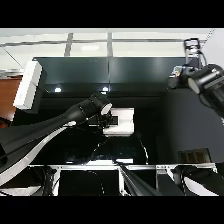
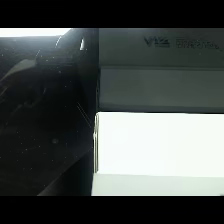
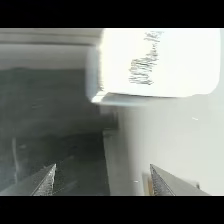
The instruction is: Fold the box and place the chain.
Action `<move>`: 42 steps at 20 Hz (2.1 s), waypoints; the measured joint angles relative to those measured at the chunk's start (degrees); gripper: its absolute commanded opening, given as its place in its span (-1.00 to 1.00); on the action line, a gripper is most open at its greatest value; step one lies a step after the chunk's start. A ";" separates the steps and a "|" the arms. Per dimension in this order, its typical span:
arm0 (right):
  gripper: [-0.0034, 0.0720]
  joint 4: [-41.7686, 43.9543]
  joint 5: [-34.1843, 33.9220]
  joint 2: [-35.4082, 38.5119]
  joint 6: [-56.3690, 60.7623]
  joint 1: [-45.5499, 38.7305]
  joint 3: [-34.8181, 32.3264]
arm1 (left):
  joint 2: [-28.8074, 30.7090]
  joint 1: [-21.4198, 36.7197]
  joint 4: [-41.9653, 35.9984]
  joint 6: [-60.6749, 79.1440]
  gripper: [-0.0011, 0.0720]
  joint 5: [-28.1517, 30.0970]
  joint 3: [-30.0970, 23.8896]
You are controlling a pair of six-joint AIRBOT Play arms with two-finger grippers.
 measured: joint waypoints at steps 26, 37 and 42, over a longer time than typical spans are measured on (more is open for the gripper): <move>0.87 20.41 8.52 -50.03 -7.50 -25.94 51.30 | -0.02 0.04 -0.17 -0.04 -0.89 -0.07 0.00; 0.58 20.85 12.26 -51.28 -6.49 -27.19 52.17 | 0.00 0.04 -0.20 -0.04 -0.89 -0.09 0.00; 0.57 23.37 13.49 -51.34 -6.67 -27.23 52.15 | -0.02 0.04 -0.22 -0.04 -0.89 -0.17 0.00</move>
